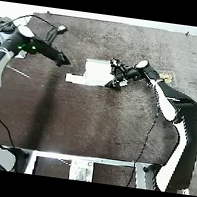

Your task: Fold the box and place the chain.

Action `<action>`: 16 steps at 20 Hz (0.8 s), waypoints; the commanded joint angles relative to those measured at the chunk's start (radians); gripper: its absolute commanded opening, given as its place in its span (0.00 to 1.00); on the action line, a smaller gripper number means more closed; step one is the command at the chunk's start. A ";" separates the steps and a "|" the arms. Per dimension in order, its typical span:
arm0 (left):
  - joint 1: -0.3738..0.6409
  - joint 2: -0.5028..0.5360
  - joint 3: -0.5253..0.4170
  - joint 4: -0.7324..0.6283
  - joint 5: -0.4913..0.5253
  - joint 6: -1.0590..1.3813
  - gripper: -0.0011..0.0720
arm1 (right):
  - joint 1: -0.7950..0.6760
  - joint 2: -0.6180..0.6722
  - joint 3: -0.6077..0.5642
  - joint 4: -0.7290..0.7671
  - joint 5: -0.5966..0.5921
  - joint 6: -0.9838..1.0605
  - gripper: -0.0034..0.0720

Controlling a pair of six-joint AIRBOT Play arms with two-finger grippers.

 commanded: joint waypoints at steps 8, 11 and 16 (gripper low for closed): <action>0.130 0.011 -0.219 -0.002 0.137 -0.490 0.03 | 0.001 0.000 0.000 0.001 0.001 0.000 0.40; 0.090 -0.025 -0.243 -0.002 0.153 -0.496 0.03 | 0.001 0.000 0.000 0.001 0.000 0.000 0.40; 0.076 -0.079 -0.243 -0.029 0.209 -0.496 0.03 | 0.001 0.000 0.000 0.001 0.000 0.000 0.40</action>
